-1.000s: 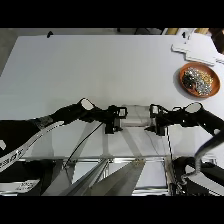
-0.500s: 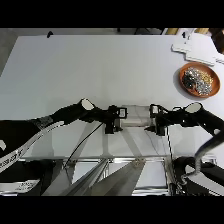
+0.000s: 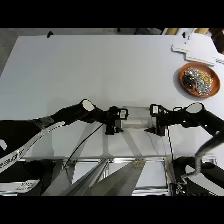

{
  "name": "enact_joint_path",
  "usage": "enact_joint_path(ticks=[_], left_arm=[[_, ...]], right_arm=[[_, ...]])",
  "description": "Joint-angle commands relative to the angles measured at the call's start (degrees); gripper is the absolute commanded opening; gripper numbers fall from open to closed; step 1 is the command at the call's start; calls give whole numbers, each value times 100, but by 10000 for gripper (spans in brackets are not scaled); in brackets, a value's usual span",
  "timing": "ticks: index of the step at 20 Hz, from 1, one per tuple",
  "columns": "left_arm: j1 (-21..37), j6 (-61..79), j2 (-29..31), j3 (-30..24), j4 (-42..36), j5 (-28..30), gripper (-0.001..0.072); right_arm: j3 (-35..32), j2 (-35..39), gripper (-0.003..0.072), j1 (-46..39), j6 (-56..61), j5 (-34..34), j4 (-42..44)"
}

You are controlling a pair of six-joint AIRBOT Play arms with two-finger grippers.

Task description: Fold the box and place the chain.

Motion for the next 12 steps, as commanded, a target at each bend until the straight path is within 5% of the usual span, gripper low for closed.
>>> enact_joint_path(ticks=[1, 5, 8, 9, 12], left_arm=[[2, -4, 4, -2, 2, 17, 138], [2, -4, 4, -2, 2, 20, 138], [0, -4, 4, -2, 2, 20, 138], [0, -4, 4, -2, 2, 20, 138], [0, -4, 4, -2, 2, 20, 138]], right_arm=[[7, 544, 709, -4, 964, 76, -1005], [7, 1663, 695, -4, 2247, 654, -2483], [7, 2323, 641, -4, 2855, 911, -2354], [7, 2500, 592, -2, 2876, 1016, -2020], [7, 2640, 228, 2, 2350, 1403, -791]])
